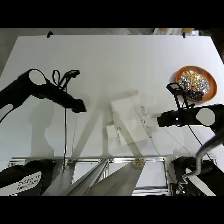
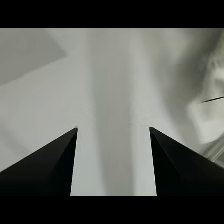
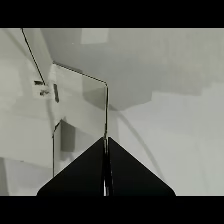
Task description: Fold the box and place the chain.
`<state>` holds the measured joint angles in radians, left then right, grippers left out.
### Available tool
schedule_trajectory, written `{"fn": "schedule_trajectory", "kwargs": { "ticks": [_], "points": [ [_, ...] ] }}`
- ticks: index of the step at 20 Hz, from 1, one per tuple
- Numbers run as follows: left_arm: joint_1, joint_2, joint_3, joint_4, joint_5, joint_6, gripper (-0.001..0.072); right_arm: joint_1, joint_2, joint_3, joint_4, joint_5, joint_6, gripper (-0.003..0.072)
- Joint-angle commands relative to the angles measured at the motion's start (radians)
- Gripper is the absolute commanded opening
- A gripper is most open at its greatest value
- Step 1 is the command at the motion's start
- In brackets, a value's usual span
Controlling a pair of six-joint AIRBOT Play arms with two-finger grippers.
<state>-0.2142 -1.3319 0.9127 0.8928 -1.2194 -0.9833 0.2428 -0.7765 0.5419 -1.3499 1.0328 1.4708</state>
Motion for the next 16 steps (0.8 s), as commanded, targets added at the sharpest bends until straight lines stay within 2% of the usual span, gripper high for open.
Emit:
{"fn": "schedule_trajectory", "kwargs": {
  "ticks": [1, 4, 6, 7, 9, 13, 15, 16],
  "points": [
    [-0.014, -0.066, -0.036, -0.414, 0.014, 0.314, 0.0505, 0.02, 0.001, -0.001, 0.0, -0.03, 0.021, 0.002],
    [-0.095, -0.142, -0.036, -0.473, 0.044, 0.386, 0.0511, 0.02, 0.001, -0.001, 0.0, -0.029, 0.021, 0.002],
    [-0.165, -0.188, -0.036, -0.505, 0.143, 0.42, 0.0518, 0.02, 0.001, -0.001, 0.0, -0.028, 0.021, 0.002],
    [-0.195, -0.207, -0.036, -0.528, 0.202, 0.431, 0.0566, 0.02, 0.001, -0.001, 0.001, -0.027, 0.022, 0.002],
    [-0.237, -0.242, -0.035, -0.592, 0.274, 0.455, 0.0578, 0.02, 0.001, -0.001, 0.0, -0.023, 0.021, 0.002],
    [-0.276, -0.309, -0.035, -0.683, 0.278, 0.489, 0.0571, 0.02, 0.001, -0.001, 0.001, -0.023, 0.021, 0.002],
    [-0.294, -0.332, -0.035, -0.683, 0.279, 0.495, 0.0547, 0.02, 0.001, -0.001, 0.001, -0.022, 0.021, 0.002],
    [-0.3, -0.335, -0.035, -0.682, 0.273, 0.509, 0.0464, 0.02, 0.001, -0.001, 0.001, -0.021, 0.022, 0.002]
  ]
}}
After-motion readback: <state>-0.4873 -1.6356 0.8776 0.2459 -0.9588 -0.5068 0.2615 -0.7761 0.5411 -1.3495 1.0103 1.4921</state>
